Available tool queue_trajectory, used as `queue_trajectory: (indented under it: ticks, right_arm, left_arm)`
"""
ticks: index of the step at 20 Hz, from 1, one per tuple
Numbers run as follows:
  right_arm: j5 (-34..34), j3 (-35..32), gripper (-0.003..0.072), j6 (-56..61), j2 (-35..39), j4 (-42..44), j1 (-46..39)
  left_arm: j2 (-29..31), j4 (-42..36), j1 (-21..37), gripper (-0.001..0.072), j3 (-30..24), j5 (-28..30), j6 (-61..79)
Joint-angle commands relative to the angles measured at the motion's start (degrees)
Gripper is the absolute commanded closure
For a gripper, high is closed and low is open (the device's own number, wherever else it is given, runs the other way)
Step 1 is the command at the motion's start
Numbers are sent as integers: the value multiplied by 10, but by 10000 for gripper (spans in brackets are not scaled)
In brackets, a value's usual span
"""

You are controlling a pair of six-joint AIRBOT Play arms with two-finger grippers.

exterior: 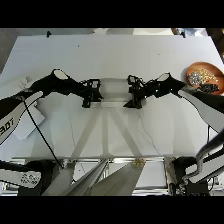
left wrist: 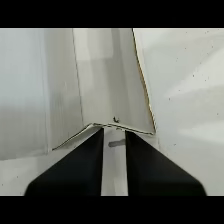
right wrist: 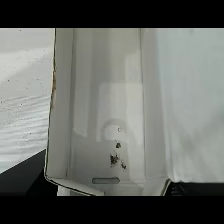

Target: Fold the box and place the chain.

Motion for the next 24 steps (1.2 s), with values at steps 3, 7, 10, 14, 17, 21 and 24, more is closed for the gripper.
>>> queue_trajectory:
  ticks: [3, 7, 10, 14, 17, 21, 24]
  right_arm:
    - [0, 0, 191, 0, 0, 1, 0]
    - [0, 0, 191, 0, 0, 1, 0]
    - [0, 0, 191, 0, 0, 1, 0]
    - [0, 0, 191, 0, 0, 1, 0]
    - [0, 0, 191, 0, 0, 1, 0]
    - [0, 0, 191, 0, 0, 1, 0]
    - [0, 0, 191, 0, 0, 1, 0]
  left_arm:
    - [0, -16, -4, 354, 0, 2, -3]
    - [0, -18, -4, 368, 0, 3, -5]
    - [0, -20, -4, 648, 0, 2, -61]
    - [10, -20, 13, 697, 0, -12, -104]
    - [44, -19, 49, 697, 0, -43, -141]
    - [124, -20, 129, 698, 0, -58, -202]
    - [167, 18, 194, 698, 0, -59, -345]
